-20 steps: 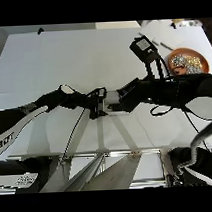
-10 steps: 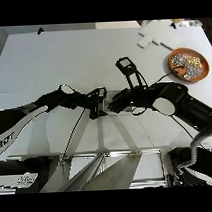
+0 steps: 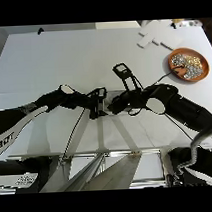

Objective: Fold the box and place the chain.

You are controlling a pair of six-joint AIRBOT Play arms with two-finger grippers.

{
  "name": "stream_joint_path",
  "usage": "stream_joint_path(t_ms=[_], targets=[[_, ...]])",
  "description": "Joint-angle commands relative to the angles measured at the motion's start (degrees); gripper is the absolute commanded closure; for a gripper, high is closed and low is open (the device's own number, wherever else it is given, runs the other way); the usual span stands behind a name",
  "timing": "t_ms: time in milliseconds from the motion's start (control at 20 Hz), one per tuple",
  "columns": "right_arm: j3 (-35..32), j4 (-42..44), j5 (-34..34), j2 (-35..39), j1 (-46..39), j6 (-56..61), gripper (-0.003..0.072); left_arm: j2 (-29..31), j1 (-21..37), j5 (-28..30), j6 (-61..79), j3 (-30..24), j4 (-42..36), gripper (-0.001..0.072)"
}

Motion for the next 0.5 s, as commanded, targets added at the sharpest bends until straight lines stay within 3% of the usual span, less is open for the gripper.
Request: stream_joint_path(t_ms=[0,250,400,450], targets=[[0.1,1.4,-2.1,4.7,0.0,-2.5,0.0485,0.0,0.0,0.0,0.0,0.0,0.0,0.0504],[0.2,0.9,-2.1,16.5,-11.2,-2.1,0.0486,0.0,0.0,0.0,0.0,0.0,0.0,0.0504],[0.2,-0.2,4.5,15.6,-22.7,-2.8,0.0475,0.0,0.0,0.0,0.0,0.0,0.0,0.0504],[0.2,-0.5,6.3,14.1,-25.7,-3.2,0.0381,0.0,0.0,0.0,0.0,0.0,0.0,0.0504]])
